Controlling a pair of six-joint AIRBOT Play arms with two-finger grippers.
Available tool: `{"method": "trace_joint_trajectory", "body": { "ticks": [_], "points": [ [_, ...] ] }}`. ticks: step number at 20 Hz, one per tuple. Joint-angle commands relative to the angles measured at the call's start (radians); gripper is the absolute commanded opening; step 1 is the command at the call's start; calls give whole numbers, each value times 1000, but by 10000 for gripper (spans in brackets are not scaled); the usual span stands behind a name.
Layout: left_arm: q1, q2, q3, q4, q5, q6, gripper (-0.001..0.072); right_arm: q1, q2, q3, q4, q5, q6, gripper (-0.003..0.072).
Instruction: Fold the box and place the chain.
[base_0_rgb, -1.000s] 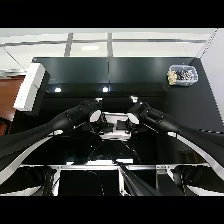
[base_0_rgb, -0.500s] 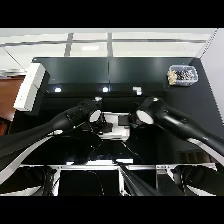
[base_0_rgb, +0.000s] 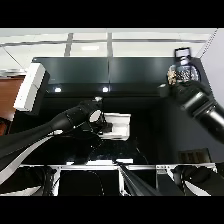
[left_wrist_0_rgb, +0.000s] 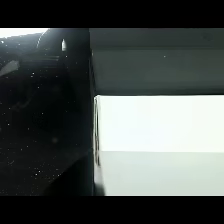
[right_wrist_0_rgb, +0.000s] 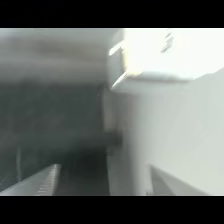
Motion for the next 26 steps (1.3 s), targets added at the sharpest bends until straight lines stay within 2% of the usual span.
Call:
{"method": "trace_joint_trajectory", "body": {
  "ticks": [1, 2, 4, 7, 10, 13, 15, 22, 23, 24, 25, 26],
  "points": [
    [0, 0, 0, 0, 0, 0, 26, -308, -72, -41, 125, -360, 11, 714],
    [0, 0, 0, 0, 0, 0, 26, -395, -129, -22, 229, -420, 9, 713],
    [0, 0, 0, 0, 0, 0, 26, -524, -271, 103, 388, -392, -63, 713],
    [0, 0, 0, 0, 0, 0, 27, -627, -534, 444, 524, -143, -193, 713],
    [0, 0, 0, 0, 0, 0, 26, -663, -808, 829, 528, 137, -193, 713],
    [0, 0, 0, 0, 0, 0, 27, -672, -986, 1075, 530, 234, -186, 712],
    [0, 0, 0, 0, 0, 0, 26, -679, -1050, 1141, 538, 254, -144, 705],
    [0, 0, 0, 0, -1, 0, 27, -704, -1115, 1141, 578, 190, -105, 705],
    [0, 0, 0, -1, -1, 0, 27, -706, -1120, 1141, 578, 186, -111, 644],
    [0, 0, 0, -1, -1, 0, 27, -707, -1123, 1140, 579, 186, -131, 541],
    [0, 0, 0, 0, -1, 0, 27, -706, -1124, 1135, 579, 190, -161, 504],
    [0, 0, 0, 0, 0, 0, 27, -706, -1122, 1135, 589, 205, -206, 198]
  ]
}}
